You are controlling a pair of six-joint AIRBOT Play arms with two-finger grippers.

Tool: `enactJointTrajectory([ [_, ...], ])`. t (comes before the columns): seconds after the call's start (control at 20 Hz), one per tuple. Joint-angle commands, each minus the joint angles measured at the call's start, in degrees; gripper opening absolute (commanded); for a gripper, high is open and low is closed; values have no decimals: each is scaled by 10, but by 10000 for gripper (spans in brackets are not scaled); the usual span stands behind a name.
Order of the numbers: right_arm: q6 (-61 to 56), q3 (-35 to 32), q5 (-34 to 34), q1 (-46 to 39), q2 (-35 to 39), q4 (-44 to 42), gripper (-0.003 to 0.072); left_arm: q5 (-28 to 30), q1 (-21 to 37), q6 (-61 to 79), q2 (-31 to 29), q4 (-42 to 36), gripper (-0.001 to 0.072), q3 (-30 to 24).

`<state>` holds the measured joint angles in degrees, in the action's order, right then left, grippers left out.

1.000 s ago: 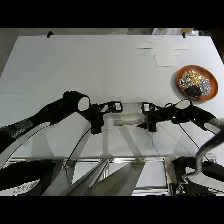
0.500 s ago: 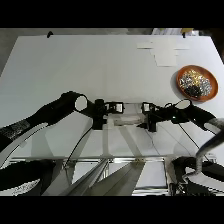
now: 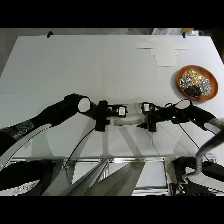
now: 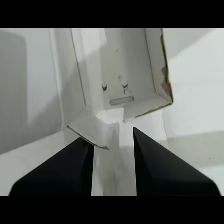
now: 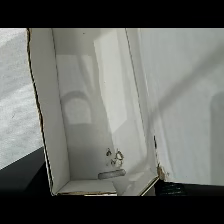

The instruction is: Fold the box and place the chain.

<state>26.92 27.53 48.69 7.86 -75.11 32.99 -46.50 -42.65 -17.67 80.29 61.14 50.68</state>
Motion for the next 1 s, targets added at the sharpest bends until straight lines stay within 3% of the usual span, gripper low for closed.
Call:
enactJointTrajectory([
  [0.0, 0, 0, 0, 0, 0, 0, 448, 15, -7, 12, 5, -23, 246, 0],
  [0.1, 0, 0, 0, 0, 0, 0, 448, 18, -7, 12, 12, -33, 242, 0],
  [0.25, 0, 0, 0, 0, 0, 0, 448, 28, -10, 12, 14, -38, 127, 0],
  [0.95, 0, 0, 0, 0, 0, 0, 448, 66, -32, 12, 17, -76, 139, 0],
])
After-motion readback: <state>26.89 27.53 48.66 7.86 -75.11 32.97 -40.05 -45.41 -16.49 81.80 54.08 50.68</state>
